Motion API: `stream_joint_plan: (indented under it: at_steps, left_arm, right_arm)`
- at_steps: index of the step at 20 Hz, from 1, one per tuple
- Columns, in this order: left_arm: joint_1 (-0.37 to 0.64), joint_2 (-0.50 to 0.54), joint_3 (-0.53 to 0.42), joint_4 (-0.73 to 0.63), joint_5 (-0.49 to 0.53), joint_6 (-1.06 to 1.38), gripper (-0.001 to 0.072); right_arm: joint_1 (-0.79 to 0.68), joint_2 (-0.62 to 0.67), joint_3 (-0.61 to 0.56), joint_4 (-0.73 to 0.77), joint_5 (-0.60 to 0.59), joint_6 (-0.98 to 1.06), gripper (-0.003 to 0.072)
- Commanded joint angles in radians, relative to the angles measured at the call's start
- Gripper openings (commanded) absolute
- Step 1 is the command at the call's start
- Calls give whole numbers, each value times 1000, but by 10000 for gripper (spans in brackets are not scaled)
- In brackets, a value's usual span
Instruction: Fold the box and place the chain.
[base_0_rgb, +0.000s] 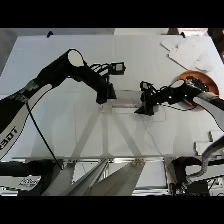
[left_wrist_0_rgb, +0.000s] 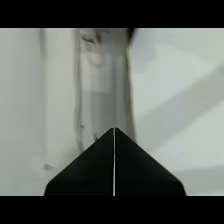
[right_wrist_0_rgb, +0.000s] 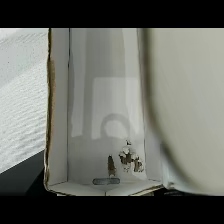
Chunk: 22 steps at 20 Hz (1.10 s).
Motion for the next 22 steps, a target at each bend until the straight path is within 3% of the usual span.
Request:
stream_joint_plan:
  at_steps: [1, 4, 7, 15, 22]
  left_arm:
    - [5, -44, 1, -43, 232, -79, 8]
    - [13, -80, 1, -37, 382, -148, 7]
    - [12, -125, 1, -37, 404, -149, 7]
    - [13, -175, 2, -40, 325, -148, 7]
    - [43, -37, 2, -36, 208, -148, 8]
  right_arm:
    - [0, 0, 0, 0, 0, 0, 500]
    - [0, 0, 0, 0, 0, 0, 500]
    - [0, 0, 0, 0, 0, 0, 500]
    - [0, 0, 0, 0, 0, 0, 500]
    - [0, 0, 0, 0, 0, 0, 500]
